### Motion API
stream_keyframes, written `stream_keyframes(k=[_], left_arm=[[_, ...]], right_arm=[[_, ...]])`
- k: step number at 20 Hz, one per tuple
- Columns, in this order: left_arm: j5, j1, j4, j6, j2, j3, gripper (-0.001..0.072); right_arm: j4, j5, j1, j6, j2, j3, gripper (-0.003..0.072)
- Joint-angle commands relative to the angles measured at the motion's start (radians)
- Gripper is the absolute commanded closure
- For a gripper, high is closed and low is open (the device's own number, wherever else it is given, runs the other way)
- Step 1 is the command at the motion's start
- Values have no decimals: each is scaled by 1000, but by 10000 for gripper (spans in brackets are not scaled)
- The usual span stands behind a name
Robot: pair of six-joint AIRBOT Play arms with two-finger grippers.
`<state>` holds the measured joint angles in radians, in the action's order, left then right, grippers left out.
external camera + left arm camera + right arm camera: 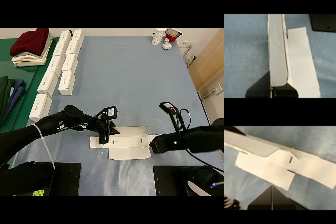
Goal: Fold the box.
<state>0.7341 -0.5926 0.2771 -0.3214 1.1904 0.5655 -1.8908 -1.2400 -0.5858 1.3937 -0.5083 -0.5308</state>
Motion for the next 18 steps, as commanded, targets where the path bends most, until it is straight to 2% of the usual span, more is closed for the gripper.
stream_keyframes(k=[1, 4, 6, 7, 9, 10, 16, 18], left_arm=[[0, 1, 0, 0, 1, 0, 697], [0, 0, 0, 0, 1, 0, 697], [1, 0, 0, 0, 1, 0, 697], [0, 0, 0, 0, 1, 0, 697], [-1, 0, 0, 0, 1, 0, 697], [-1, 0, 0, 0, 1, 0, 697], [0, 0, 0, 0, 1, 0, 697], [0, 0, 0, 0, 1, 0, 697]], right_arm=[[242, -7, -268, -51, 48, 0, 685], [272, -4, -478, -51, 15, 3, 686], [389, 22, -598, -51, -1, 14, 683], [452, 35, -631, -51, -17, 14, 625], [551, 45, -652, -50, -59, 14, 166], [571, 45, -652, -50, -80, 14, 61], [582, 47, -652, -49, -205, 14, 60], [553, 61, -653, 40, -229, 15, 63]])
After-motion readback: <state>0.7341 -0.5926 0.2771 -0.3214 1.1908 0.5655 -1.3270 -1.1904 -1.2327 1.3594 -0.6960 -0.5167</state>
